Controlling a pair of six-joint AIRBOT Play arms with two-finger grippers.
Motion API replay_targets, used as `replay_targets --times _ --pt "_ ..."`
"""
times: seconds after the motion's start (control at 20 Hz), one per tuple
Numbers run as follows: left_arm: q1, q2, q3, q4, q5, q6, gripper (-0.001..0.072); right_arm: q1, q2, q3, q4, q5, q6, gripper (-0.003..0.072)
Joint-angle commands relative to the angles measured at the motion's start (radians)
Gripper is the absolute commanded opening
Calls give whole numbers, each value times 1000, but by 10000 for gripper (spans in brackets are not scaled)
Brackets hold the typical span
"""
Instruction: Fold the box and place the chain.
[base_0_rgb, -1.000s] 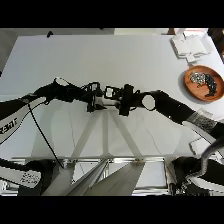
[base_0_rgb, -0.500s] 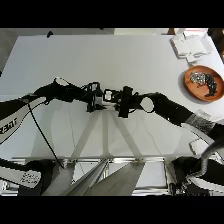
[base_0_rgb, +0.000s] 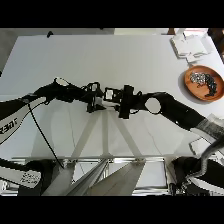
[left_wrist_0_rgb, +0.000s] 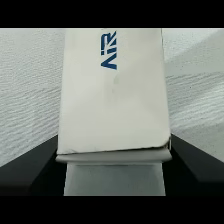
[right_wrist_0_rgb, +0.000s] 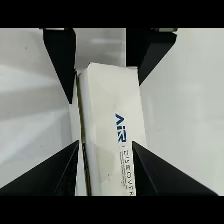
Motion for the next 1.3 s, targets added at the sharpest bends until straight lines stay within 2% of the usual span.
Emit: replay_targets --times 0.0,0.05,0.1,0.25,0.35,0.7,1.0,1.25 --pt "0 0 0 0 1 0 336 -34 11 1 138 3 159 172" --pt "0 0 0 0 1 0 336 -53 4 1 221 3 170 61" --pt "0 0 0 0 1 0 336 -71 -8 1 325 3 169 6" --pt "0 0 0 0 1 0 336 -91 -61 1 624 0 167 5" --pt "0 0 0 0 1 0 336 -88 -109 1 702 5 165 5" --pt "0 0 0 0 1 0 336 -67 -220 0 691 39 177 8" --pt "0 0 0 0 1 0 336 -67 -215 1 678 59 177 8" --pt "0 0 0 0 1 0 336 -80 -145 1 681 52 175 9"
